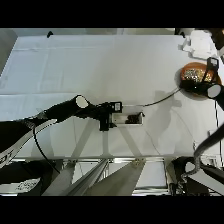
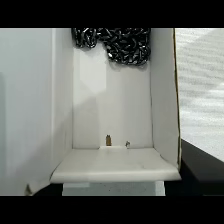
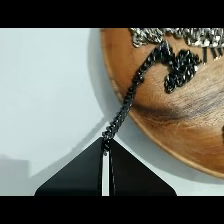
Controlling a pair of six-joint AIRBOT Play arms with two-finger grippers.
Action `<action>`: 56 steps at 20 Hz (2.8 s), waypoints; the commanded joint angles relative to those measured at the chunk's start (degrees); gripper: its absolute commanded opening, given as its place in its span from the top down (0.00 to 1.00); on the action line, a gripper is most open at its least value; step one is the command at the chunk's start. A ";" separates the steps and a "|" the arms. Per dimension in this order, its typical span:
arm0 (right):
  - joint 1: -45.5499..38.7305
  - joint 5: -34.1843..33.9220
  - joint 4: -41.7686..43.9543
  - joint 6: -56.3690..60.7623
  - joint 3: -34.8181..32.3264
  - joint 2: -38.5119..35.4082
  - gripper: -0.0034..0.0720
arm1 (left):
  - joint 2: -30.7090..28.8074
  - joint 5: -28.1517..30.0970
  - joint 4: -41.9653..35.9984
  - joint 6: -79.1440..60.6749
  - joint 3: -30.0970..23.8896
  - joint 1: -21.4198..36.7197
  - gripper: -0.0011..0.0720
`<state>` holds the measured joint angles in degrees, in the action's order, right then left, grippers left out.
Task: Fold the box and place the chain.
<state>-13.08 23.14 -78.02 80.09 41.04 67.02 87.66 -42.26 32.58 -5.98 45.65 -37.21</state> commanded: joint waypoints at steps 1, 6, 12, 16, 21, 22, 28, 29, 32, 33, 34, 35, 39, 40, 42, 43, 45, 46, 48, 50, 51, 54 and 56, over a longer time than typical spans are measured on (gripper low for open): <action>0.20 12.04 0.81 -11.82 0.02 -11.78 0.93 | 0.00 0.02 0.02 0.00 0.02 -0.02 0.39; 0.17 21.35 19.19 -22.01 0.02 -28.48 0.93 | 0.00 0.02 0.02 0.00 0.02 -0.02 0.39; 0.17 29.46 32.72 -29.03 0.02 -41.42 0.93 | 0.00 0.00 0.02 0.00 0.02 -0.02 0.39; 0.17 32.15 45.97 -33.59 0.02 -45.24 0.93 | 0.00 0.02 0.02 0.00 0.02 -0.02 0.39; 0.17 37.44 55.84 -35.80 0.02 -46.66 0.93 | 0.00 0.00 0.02 0.00 0.02 -0.02 0.39; 0.17 38.42 58.18 -36.35 0.02 -46.66 0.93 | 0.02 0.02 0.02 0.00 0.02 -0.02 0.39; 0.17 40.74 71.63 -40.13 0.04 -46.64 0.93 | 0.00 0.02 0.02 0.00 0.02 -0.02 0.39; 0.17 40.76 72.70 -40.11 0.04 -46.64 0.93 | 0.00 0.02 0.02 0.00 0.02 -0.02 0.39; 0.17 40.79 75.41 -40.15 0.02 -46.64 0.93 | 0.00 0.02 0.02 -0.02 0.02 -0.02 0.39; 0.17 40.74 75.95 -40.33 0.02 -46.64 0.93 | 0.02 0.02 0.02 0.00 0.02 -0.02 0.39; 0.17 40.74 76.35 -40.89 0.02 -46.58 0.93 | 0.00 0.02 0.02 0.00 0.02 -0.02 0.39; 0.37 40.48 76.81 -41.51 0.02 -46.45 0.93 | 0.00 0.02 0.02 0.00 0.02 -0.02 0.39; 6.78 36.33 76.78 -41.62 0.02 -42.80 0.93 | 0.00 0.02 0.02 0.00 0.02 -0.02 0.39; 8.44 36.00 76.61 -41.72 0.02 -41.27 0.93 | 0.00 0.02 0.02 0.00 0.02 -0.02 0.39; 11.08 35.69 76.67 -44.06 0.02 -38.18 0.93 | 0.02 0.02 0.02 0.00 0.02 -0.02 0.39; 12.02 34.60 76.81 -44.46 0.02 -36.83 0.93 | 0.00 0.02 0.02 0.00 0.02 -0.02 0.39; 13.16 30.08 77.96 -44.68 0.04 -35.45 0.93 | 0.00 0.02 0.02 0.00 0.02 -0.02 0.39; 13.11 28.00 79.97 -45.40 0.04 -35.23 0.93 | 0.02 0.02 0.02 0.00 0.02 -0.02 0.39; 13.14 25.55 83.84 -48.61 0.66 -35.23 0.93 | 0.00 0.02 0.02 0.00 0.02 -0.02 0.39; 13.14 25.44 84.17 -48.68 2.34 -35.23 0.93 | 0.02 0.02 0.02 0.00 0.02 -0.02 0.39; 13.14 25.90 84.52 -48.59 3.19 -35.23 0.93 | 0.00 0.02 0.02 0.00 0.02 -0.02 0.39; 13.14 27.26 86.23 -47.08 5.07 -35.23 0.93 | 0.00 0.00 0.02 0.00 0.02 -0.02 0.39; 13.14 27.43 87.32 -46.95 5.99 -35.23 0.93 | 0.02 0.02 0.02 0.00 0.02 -0.02 0.39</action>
<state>-0.03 50.28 7.22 32.69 45.54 31.73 87.66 -42.26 32.60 -5.98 45.65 -37.21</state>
